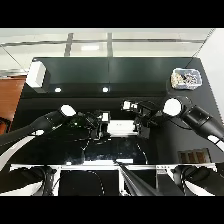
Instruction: Fold the box and place the chain.
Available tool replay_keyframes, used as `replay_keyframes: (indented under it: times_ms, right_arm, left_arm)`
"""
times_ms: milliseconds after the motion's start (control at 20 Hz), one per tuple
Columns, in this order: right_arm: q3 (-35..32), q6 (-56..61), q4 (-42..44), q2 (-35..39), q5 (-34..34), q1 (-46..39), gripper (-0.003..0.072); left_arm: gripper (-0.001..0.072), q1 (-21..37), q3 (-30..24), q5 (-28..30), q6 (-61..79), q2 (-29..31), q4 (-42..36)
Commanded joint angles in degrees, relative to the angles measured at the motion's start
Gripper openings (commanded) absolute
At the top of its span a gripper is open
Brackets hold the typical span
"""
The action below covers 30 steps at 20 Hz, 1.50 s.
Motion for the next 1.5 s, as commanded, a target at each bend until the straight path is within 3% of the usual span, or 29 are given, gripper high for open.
replay_keyframes:
  times_ms: [0, 500, 750, 800, 850, 950, 1050, 1150, 1300, 1450]
  right_arm:
    - [-0.15, 0.09, -0.26, -1.07, -0.24, 0.09, 0.0306]
    - [0.50, 0.76, 0.98, -0.44, 0.70, 0.07, 0.0307]
    - [1.68, 12.24, 4.57, 5.27, 3.76, -3.41, 0.0305]
    - [1.64, 16.17, 5.55, 5.66, 6.10, -5.18, 0.0188]
    - [1.14, 20.46, 7.48, 5.66, 9.60, -7.43, 0.0013]
    - [-3.04, 21.33, 17.40, 5.66, 14.36, -11.85, 0.0013]
    - [-9.35, 20.94, 32.24, 5.64, 10.97, -14.36, 0.0005]
    - [-14.43, 21.35, 43.85, 5.40, 3.37, -13.88, 0.0007]
    - [-15.98, 22.95, 47.95, 3.41, -5.29, -11.10, 0.0009]
    - [-15.98, 24.50, 47.71, 0.17, -7.58, -8.94, 0.0009]
  left_arm:
    - [0.0399, 0.04, 0.02, 0.04, 0.02, -0.04, 0.02]
    - [0.0399, 0.04, 0.02, 0.02, 0.02, -0.04, 0.02]
    - [0.0399, 0.04, 0.02, 0.04, 0.02, -0.04, 0.02]
    - [0.0400, 0.04, 0.02, 0.02, 0.02, -0.04, 0.02]
    - [0.0400, 0.04, 0.02, 0.04, 0.04, -0.04, 0.02]
    - [0.0399, 0.04, 0.02, 0.02, 0.04, -0.04, 0.02]
    - [0.0400, 0.04, 0.02, 0.04, 0.02, -0.04, 0.02]
    - [0.0400, 0.04, 0.02, 0.04, 0.02, -0.04, 0.02]
    - [0.0400, 0.04, 0.02, 0.04, 0.02, -0.04, 0.02]
    - [0.0400, 0.04, 0.02, 0.04, 0.04, -0.04, 0.02]
